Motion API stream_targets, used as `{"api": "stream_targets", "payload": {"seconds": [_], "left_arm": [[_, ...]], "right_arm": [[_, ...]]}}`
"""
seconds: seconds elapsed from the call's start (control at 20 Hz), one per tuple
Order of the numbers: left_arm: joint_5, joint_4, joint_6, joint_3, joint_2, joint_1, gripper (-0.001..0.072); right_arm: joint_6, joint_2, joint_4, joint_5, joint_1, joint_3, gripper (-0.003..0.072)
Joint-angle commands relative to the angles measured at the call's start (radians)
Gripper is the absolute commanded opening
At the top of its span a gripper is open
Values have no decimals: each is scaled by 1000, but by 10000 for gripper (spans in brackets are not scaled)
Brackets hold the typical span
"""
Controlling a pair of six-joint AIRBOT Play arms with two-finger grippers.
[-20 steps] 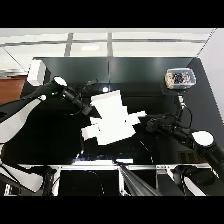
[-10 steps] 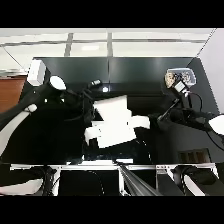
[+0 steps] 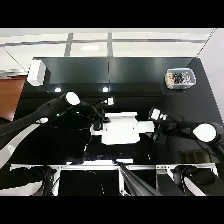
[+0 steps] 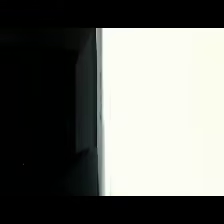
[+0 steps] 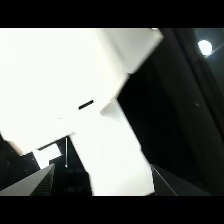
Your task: Fold the box and place the chain.
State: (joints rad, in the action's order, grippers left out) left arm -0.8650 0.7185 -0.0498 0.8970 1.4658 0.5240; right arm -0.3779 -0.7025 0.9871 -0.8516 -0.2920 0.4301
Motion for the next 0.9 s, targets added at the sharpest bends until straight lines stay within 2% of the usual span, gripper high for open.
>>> {"api": "stream_targets", "payload": {"seconds": [0.0,0.3,0.45,0.7,0.85], "left_arm": [[34,10,36,9,44,16,29],[19,18,36,31,49,16,29],[16,18,36,31,49,16,29],[15,18,35,31,49,16,29],[16,18,35,31,49,16,28]], "right_arm": [[106,-27,-47,47,-68,-61,704],[259,-129,-61,56,-115,-68,704],[348,-175,-191,68,-115,-69,704],[556,-261,-423,201,-115,-66,704],[601,-260,-377,153,-114,-16,704]]}}
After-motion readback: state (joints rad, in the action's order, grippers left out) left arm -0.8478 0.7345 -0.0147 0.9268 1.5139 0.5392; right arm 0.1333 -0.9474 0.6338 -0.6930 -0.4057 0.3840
